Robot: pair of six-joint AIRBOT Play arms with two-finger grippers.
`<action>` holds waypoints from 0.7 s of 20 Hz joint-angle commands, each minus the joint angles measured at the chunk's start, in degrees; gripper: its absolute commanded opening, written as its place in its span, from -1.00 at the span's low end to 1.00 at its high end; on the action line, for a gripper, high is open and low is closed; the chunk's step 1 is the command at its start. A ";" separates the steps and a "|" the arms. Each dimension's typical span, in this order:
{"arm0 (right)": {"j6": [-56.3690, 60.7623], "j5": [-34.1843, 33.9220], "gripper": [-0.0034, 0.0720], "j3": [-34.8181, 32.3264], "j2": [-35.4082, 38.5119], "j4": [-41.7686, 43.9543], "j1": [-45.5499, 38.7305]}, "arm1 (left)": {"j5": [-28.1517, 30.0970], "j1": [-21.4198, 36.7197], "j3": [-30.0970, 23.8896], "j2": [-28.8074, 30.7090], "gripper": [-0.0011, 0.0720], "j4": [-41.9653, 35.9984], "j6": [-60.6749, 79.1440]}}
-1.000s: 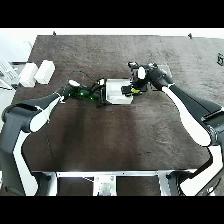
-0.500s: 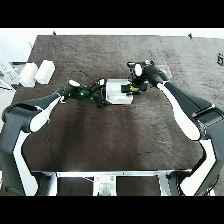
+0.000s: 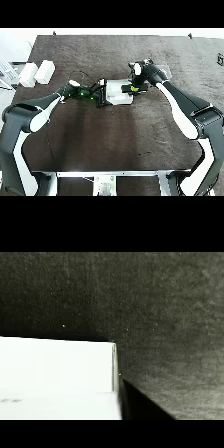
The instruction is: Fold the box and place the chain.
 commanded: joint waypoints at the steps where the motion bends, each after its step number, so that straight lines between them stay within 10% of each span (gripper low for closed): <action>1: 0.24 1.33 -0.81 0.07 -0.04 0.28 0.04 | 0.35 0.07 0.04 0.04 0.32 -0.02 -0.04; 6: -0.11 1.29 -0.88 0.07 -0.04 0.17 0.28 | 0.37 0.07 0.04 0.04 0.32 0.00 -0.04; 7: -0.09 1.29 -0.60 0.07 0.04 0.20 0.22 | 0.37 0.07 0.04 0.04 0.32 0.00 -0.04; 8: -0.15 1.29 0.14 0.07 0.28 0.20 0.17 | 0.37 0.07 0.04 0.04 0.32 0.00 -0.04; 14: -1.68 1.31 0.26 3.23 1.60 0.48 0.04 | 0.39 0.07 0.04 0.04 0.32 0.00 -0.04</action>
